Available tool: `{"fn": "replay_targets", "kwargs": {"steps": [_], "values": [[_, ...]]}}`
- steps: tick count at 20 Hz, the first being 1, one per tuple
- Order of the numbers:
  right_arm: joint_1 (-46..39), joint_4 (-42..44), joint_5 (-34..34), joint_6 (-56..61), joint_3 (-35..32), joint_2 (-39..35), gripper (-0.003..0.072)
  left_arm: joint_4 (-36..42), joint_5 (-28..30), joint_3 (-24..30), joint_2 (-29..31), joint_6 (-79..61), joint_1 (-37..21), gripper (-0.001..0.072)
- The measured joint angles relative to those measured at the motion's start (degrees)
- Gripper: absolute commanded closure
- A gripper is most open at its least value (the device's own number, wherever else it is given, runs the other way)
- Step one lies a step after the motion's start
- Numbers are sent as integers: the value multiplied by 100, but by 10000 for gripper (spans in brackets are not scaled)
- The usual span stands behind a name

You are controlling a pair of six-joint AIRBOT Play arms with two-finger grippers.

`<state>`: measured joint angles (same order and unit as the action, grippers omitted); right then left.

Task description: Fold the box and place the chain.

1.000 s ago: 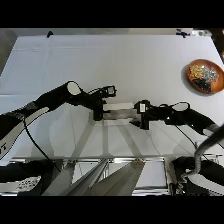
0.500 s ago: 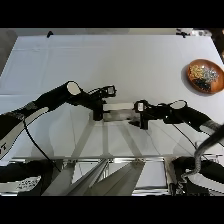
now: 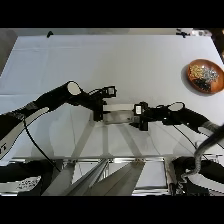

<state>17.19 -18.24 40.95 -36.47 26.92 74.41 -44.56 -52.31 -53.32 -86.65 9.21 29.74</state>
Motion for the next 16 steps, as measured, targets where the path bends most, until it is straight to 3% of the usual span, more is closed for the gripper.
{"fn": "replay_targets", "kwargs": {"steps": [2,16], "values": [[15,33,-4,0,-2,0,-14,-2,7,0,0,0,0,694],[-306,461,334,-450,-7,44,-18,-2,22,0,0,4,0,694]]}}
